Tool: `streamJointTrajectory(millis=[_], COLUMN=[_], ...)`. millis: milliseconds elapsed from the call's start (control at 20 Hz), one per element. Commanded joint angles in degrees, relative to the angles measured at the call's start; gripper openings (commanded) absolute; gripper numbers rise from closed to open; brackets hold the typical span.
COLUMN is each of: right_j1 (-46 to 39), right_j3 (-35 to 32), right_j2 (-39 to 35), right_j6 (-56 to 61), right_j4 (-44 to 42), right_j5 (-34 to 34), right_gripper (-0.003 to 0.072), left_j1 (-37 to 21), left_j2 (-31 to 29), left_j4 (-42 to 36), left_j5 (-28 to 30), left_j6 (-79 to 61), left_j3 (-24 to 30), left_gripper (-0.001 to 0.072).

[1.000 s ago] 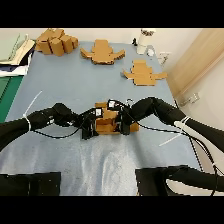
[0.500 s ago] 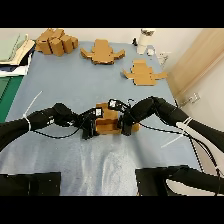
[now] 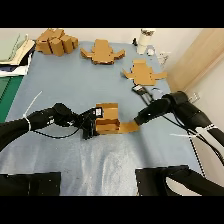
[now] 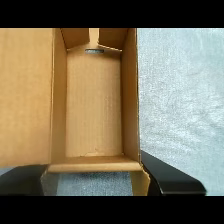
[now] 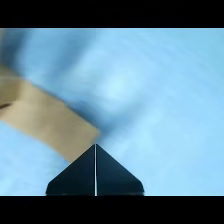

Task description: Fold the box.

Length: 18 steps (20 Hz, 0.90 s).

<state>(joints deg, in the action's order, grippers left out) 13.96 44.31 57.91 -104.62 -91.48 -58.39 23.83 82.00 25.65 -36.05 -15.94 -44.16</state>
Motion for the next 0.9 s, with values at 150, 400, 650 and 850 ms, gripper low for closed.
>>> streamJointTrajectory(millis=[150, 400, 650, 850], right_j1=[-13.0, -12.8, -12.8, -10.4], right_j3=[0.0, 0.0, 0.0, 0.0], right_j2=[6.0, 14.3, 14.9, 14.8], right_j6=[11.1, 1.9, -1.4, -3.3], right_j4=[-9.1, -24.5, -29.2, -32.0], right_j5=[-2.9, -4.6, -10.5, -11.4], right_gripper=[0.0003, 0.0002, 0.0002, 0.0002], left_j1=[0.0, 0.0, 0.0, 0.0], left_j2=[0.0, 0.0, 0.0, 0.0], left_j4=[0.0, 0.0, 0.0, 0.0], left_j5=[-0.1, -0.1, -0.1, -0.1], left_j6=[0.0, 0.0, 0.0, 0.0], left_j3=[-0.1, -0.1, -0.1, -0.1], left_gripper=[0.0529, 0.0529, 0.0529, 0.0529])
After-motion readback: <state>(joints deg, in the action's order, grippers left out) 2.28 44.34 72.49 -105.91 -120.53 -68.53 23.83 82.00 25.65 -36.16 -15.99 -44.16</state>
